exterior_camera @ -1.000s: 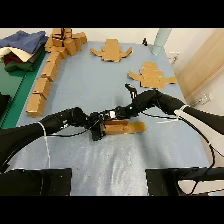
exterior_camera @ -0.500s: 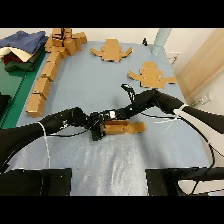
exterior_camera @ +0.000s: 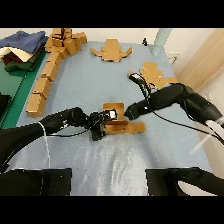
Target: Fold the box.
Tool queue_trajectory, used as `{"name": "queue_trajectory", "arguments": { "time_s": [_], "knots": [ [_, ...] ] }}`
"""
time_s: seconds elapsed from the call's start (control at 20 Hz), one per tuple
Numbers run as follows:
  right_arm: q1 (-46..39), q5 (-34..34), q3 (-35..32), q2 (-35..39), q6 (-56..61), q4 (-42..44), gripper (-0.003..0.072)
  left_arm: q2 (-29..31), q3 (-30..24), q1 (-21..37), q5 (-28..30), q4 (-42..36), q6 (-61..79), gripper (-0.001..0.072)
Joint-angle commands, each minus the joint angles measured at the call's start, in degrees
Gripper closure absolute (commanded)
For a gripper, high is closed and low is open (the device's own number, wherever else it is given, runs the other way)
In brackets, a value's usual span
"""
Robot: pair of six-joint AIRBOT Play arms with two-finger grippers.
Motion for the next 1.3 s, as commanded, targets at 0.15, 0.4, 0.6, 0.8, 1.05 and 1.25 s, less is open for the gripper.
{"name": "queue_trajectory", "arguments": {
  "time_s": [0.15,0.4,0.6,0.8,1.05,1.25],
  "knots": [
    [0.0,-4.9,-13.9,10.5,-10.3,-1.6,0.0682,0.0,0.0,0.0,0.0,0.0,0.0,0.0270],
    [0.0,11.1,-18.3,8.2,-35.5,-5.5,-0.0034,0.0,0.0,0.0,0.0,0.0,0.0,0.0270],
    [0.0,20.3,-18.5,1.1,-51.8,-2.2,-0.0034,0.0,0.0,0.0,0.0,0.0,0.0,0.0270],
    [0.1,22.8,-18.5,-2.7,-58.0,1.6,0.0170,0.0,0.0,0.0,0.0,0.0,0.0,0.0270],
    [1.4,22.7,-18.5,-2.8,-58.0,2.0,0.0415,0.0,0.0,0.0,0.0,0.0,0.0,0.0270],
    [4.8,27.3,-18.5,-3.0,-58.0,1.9,0.0415,0.0,0.0,0.0,0.0,0.0,0.0,0.0270]
  ]
}}
